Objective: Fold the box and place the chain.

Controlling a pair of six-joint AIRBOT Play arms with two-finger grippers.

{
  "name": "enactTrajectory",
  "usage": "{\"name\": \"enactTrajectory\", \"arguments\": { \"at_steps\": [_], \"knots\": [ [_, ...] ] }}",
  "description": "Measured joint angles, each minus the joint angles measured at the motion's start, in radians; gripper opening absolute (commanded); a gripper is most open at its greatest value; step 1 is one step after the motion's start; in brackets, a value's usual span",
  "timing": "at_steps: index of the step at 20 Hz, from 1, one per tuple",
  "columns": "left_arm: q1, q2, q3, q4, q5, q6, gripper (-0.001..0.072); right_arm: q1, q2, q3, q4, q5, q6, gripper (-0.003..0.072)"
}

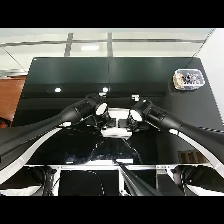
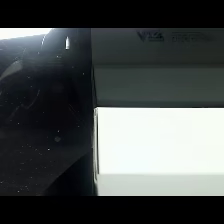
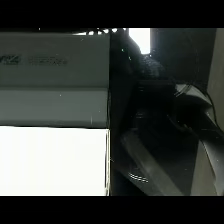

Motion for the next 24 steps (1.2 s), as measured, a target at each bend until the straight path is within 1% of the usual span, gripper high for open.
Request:
{"name": "enactTrajectory", "arguments": {
  "at_steps": [1,4,6,9,11,13,14,15,16,18,20,22,24],
  "knots": [
    [0.0,0.0,0.0,0.0,0.0,0.0,0.003,-0.004,0.0,0.001,0.0,0.001,0.0,0.0384],
    [0.0,0.0,0.0,0.0,0.0,0.0,0.003,-0.018,0.016,0.008,0.0,0.01,-0.035,0.0384],
    [0.0,0.0,0.0,0.0,0.0,-0.001,0.0031,-0.032,0.054,0.024,0.0,0.034,-0.103,0.0384],
    [0.0,0.0,0.0,0.0,0.002,-0.003,0.003,-0.068,0.169,0.063,-0.03,0.136,-0.247,0.0384],
    [0.0,0.0,0.0,0.0,0.003,-0.003,0.003,-0.107,0.267,0.078,-0.131,0.212,-0.32,0.0384],
    [0.0,0.0,0.0,0.0,0.003,-0.002,0.003,-0.166,0.343,0.085,-0.313,0.249,-0.364,0.0387],
    [0.0,0.0,0.0,0.0,0.003,-0.002,0.003,-0.207,0.364,0.085,-0.399,0.246,-0.378,0.0615],
    [0.0,0.0,0.0,0.0,0.003,-0.002,0.003,-0.265,0.382,0.081,-0.473,0.216,-0.388,0.071],
    [0.0,0.0,0.0,0.0,0.004,-0.002,0.003,-0.328,0.391,0.071,-0.525,0.167,-0.398,0.071],
    [0.0,0.0,0.0,0.0,0.004,-0.002,0.0031,-0.48,0.38,0.048,-0.555,0.037,-0.405,0.0709],
    [0.0,0.0,0.0,0.0,0.005,-0.001,0.0031,-0.639,0.327,0.039,-0.486,-0.098,-0.408,0.0708],
    [0.0,0.0,0.0,0.0,0.005,-0.001,0.0031,-0.772,0.237,0.061,-0.35,-0.218,-0.408,0.0704],
    [0.0,0.0,0.0,0.0,0.006,-0.001,0.0031,-0.861,0.122,0.133,-0.22,-0.272,-0.388,0.0703]
  ]
}}
